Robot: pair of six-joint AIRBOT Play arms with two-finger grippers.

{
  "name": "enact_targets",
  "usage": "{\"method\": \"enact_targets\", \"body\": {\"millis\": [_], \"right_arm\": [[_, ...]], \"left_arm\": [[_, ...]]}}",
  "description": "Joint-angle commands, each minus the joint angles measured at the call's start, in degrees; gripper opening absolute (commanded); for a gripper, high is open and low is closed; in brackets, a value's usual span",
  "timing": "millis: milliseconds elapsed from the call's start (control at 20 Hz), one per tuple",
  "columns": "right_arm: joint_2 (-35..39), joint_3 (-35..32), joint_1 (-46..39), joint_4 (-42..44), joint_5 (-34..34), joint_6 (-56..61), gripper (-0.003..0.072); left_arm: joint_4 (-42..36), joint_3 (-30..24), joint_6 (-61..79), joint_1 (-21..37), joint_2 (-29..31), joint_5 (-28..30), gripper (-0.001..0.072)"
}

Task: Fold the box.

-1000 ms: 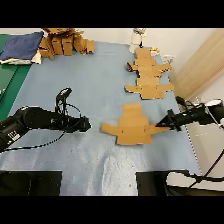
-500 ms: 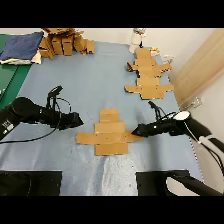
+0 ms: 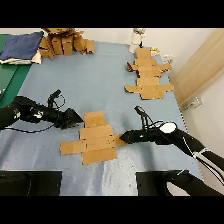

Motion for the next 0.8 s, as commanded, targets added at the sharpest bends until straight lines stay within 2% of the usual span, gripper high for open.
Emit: {"method": "enact_targets", "body": {"millis": [0, 450, 750], "right_arm": [[0.26, -0.28, 4.11, 0.61, -3.98, -0.17, 0.0005], [0.26, -0.28, 4.42, 0.61, -4.52, 0.44, 0.0005], [0.24, -0.33, 4.39, 0.59, -5.81, 0.92, 0.0005]], "left_arm": [[-1.77, 0.55, 4.15, 1.07, -4.52, -1.42, 0.0495], [-0.81, 5.22, 4.72, 1.01, -11.52, -1.6, 0.0496], [-7.23, 6.27, 11.93, 1.01, -15.23, -7.43, 0.0495]]}}
